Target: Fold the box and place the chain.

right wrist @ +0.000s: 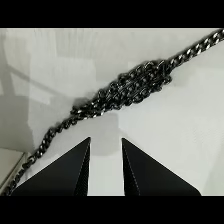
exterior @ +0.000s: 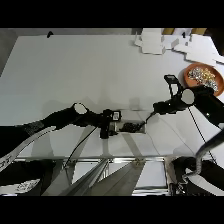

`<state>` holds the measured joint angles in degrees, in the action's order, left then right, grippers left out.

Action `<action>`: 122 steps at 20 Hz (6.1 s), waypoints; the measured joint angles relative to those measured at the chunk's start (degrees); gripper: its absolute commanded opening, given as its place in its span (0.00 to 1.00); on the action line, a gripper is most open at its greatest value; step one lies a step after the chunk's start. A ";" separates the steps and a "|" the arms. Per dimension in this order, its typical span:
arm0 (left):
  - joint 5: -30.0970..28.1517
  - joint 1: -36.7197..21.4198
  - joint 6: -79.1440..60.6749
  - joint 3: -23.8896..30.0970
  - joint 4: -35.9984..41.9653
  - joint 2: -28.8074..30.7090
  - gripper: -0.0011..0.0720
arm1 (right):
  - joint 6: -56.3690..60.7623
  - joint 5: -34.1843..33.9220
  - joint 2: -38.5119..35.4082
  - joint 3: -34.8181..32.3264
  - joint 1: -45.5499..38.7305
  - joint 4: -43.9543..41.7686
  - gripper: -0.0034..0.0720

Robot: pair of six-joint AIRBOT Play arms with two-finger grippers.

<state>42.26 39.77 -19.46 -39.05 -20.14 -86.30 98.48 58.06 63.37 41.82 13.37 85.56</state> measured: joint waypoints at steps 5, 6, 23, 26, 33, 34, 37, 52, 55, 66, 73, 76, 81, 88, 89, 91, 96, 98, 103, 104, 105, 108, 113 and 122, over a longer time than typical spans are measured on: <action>0.00 0.00 0.00 0.00 0.00 0.00 0.39 | 0.33 -2.40 1.92 0.00 -0.50 0.15 0.37; -0.02 0.00 0.00 0.00 0.00 0.00 0.39 | 0.39 -2.64 2.75 0.00 -0.55 0.15 0.43; -0.02 0.00 0.00 0.00 0.00 0.00 0.39 | -0.90 -2.05 7.34 -0.04 -0.61 -0.61 0.07; -0.02 0.00 0.00 0.00 0.00 0.00 0.39 | -1.25 -1.55 2.45 0.00 -0.61 0.42 0.07; 0.00 0.00 0.00 0.00 0.00 0.00 0.39 | -1.11 -0.74 -10.56 0.00 -0.63 4.37 0.07; -0.02 0.00 0.00 0.00 0.00 0.00 0.39 | -1.01 -0.55 -12.41 0.00 -0.63 4.50 0.07; 0.00 0.00 0.00 0.00 0.00 0.00 0.39 | -0.98 0.11 -17.20 0.00 -0.63 4.96 0.07; -0.02 0.00 0.00 0.00 0.00 0.00 0.39 | -16.13 12.68 -30.18 0.00 -0.63 -20.15 0.07; -0.02 0.00 0.00 0.00 0.00 0.00 0.39 | -18.73 14.32 -30.53 0.00 -0.63 -25.68 0.07; -0.02 0.00 0.00 0.00 0.00 0.00 0.39 | -16.13 4.33 -28.33 0.00 16.04 -29.53 0.07; -0.02 0.00 0.00 0.00 0.00 0.00 0.39 | -8.46 -1.57 -18.27 0.00 23.56 -20.09 0.14; -0.02 0.00 0.00 0.00 0.00 0.00 0.39 | -7.74 -2.23 -14.97 0.22 23.85 -18.43 0.24; -0.02 0.00 0.00 0.00 0.00 0.00 0.39 | -7.96 2.56 -13.38 6.73 18.10 -14.34 0.41; -0.02 0.02 0.00 0.00 0.00 0.00 0.39 | -11.02 7.65 -12.35 12.04 6.54 -9.42 0.33; -0.02 0.00 0.02 0.00 0.00 0.00 0.39 | -10.95 7.78 -11.85 12.15 5.05 -7.89 0.30; -0.02 0.00 0.00 0.00 0.00 0.00 0.39 | -10.32 8.20 -10.10 12.17 2.01 -4.96 0.28; -0.02 0.00 0.00 0.00 0.00 0.00 0.39 | -9.97 7.69 -3.15 11.06 -1.88 -1.57 0.44; -0.02 0.00 0.00 0.00 0.00 0.00 0.39 | -9.88 6.78 -0.07 10.36 -2.38 -0.83 0.44; -0.02 0.00 0.00 0.00 0.00 0.00 0.39 | -8.59 4.61 6.84 9.66 -2.82 0.66 0.44; -0.02 0.00 0.00 0.00 0.00 0.00 0.39 | -8.33 4.15 7.91 9.60 -2.86 0.81 0.44; -0.02 0.00 0.00 0.00 0.00 0.00 0.39 | -8.02 3.78 8.96 9.55 -2.86 1.03 0.44; -0.02 0.00 0.00 0.00 0.00 0.00 0.39 | -7.37 2.62 11.28 9.51 -2.86 1.31 0.43; -0.02 0.00 0.00 0.00 0.00 0.00 0.39 | -6.95 1.49 14.56 9.49 -2.86 1.66 0.43; -0.02 0.02 0.00 0.00 0.00 0.00 0.39 | -5.66 1.53 16.55 9.33 -2.86 2.32 0.37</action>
<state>42.24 39.79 -19.46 -39.05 -20.14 -86.30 92.82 59.59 79.92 51.16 10.50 87.88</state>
